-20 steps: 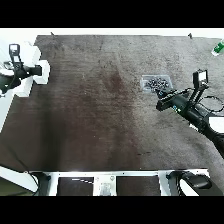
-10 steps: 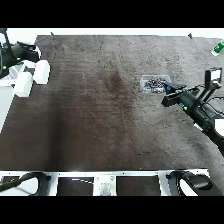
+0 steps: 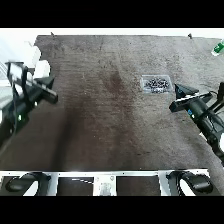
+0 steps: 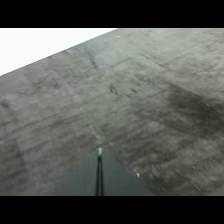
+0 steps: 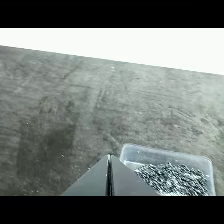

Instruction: Fold the box and place the chain.

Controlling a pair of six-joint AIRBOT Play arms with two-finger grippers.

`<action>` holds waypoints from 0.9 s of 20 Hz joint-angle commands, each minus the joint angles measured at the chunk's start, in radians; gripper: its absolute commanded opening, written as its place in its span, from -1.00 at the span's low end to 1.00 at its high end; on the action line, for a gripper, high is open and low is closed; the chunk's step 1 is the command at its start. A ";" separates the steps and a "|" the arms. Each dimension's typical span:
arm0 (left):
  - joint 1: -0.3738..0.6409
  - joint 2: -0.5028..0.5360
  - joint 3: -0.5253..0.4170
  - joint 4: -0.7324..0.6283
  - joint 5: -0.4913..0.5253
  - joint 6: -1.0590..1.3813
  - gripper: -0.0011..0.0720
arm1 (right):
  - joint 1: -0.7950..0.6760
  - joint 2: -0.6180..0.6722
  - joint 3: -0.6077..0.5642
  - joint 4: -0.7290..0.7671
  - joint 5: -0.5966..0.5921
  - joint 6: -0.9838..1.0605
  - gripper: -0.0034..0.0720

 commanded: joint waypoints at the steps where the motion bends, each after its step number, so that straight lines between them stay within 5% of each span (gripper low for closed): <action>1: -0.016 0.190 -0.206 -0.093 0.038 0.047 -0.92 | 0.000 0.095 -0.088 -0.008 -0.057 0.000 -0.89; 7: -0.016 0.273 -0.315 -0.092 0.069 0.007 -0.91 | 0.000 0.167 -0.185 -0.008 -0.068 0.000 -0.88; 18: -0.016 0.274 -0.315 -0.092 0.065 0.007 -0.91 | 0.002 0.166 -0.230 -0.005 -0.064 0.000 -0.88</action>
